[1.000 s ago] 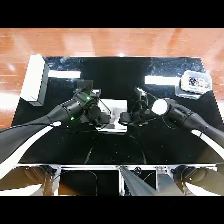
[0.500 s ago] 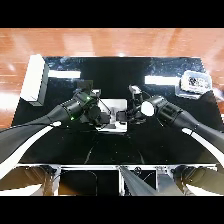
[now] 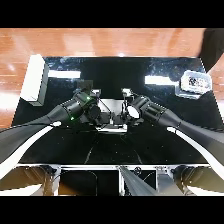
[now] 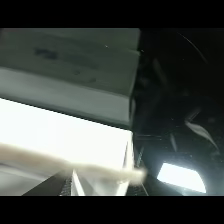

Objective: Fold the box and place the chain.

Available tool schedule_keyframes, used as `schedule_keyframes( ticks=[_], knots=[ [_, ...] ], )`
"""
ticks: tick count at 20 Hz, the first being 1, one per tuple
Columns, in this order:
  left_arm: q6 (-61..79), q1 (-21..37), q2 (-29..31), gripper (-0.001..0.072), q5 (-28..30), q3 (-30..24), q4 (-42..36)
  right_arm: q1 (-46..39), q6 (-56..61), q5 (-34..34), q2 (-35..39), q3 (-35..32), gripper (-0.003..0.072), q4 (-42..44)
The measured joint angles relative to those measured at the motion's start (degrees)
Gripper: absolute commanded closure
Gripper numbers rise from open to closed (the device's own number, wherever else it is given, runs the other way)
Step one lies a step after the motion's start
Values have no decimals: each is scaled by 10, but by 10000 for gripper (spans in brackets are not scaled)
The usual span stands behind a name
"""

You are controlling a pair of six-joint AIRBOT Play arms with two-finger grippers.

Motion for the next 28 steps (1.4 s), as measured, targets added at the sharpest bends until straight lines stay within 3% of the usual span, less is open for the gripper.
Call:
schedule_keyframes(
  ticks=[7, 8, 9, 12, 14, 15, 17, 24, 25, 26, 27, 28],
  knots=[
    [0, 0, 0, 686, -2, 0, 0, 4, 21, 21, -17, 4, 266, -25],
    [0, 0, 0, 685, -2, 0, 0, 4, 23, 22, -19, 4, 287, -28],
    [0, 0, 0, 686, -3, 0, 0, 4, 23, 22, -22, 4, 359, -29],
    [0, 0, 0, 685, -3, 0, 0, 4, 26, 23, -28, 4, 371, -29],
    [0, 0, 0, 685, -3, 0, 0, 4, 26, 23, -30, 4, 507, -29],
    [0, 0, 0, 685, -5, 0, -1, 4, 27, 22, -30, 4, 506, -28],
    [-1, 0, 0, 685, -7, 0, -2, 4, 26, 21, -31, 4, 640, -27],
    [-1, 0, 0, 686, -5, 0, -2, 4, 16, 17, -31, 4, 639, -24],
    [0, 0, 0, 685, -5, 0, -2, 4, 16, 17, -31, 4, 637, -23],
    [0, 0, 0, 686, -5, 0, -2, 4, 15, 16, -31, 4, 465, -22],
    [3, 0, 0, 685, -4, 0, 0, 4, 10, 17, -31, 5, 232, -20],
    [5, 0, 0, 685, -3, 0, 2, 3, 9, 21, -32, 5, 226, -19]
  ],
)
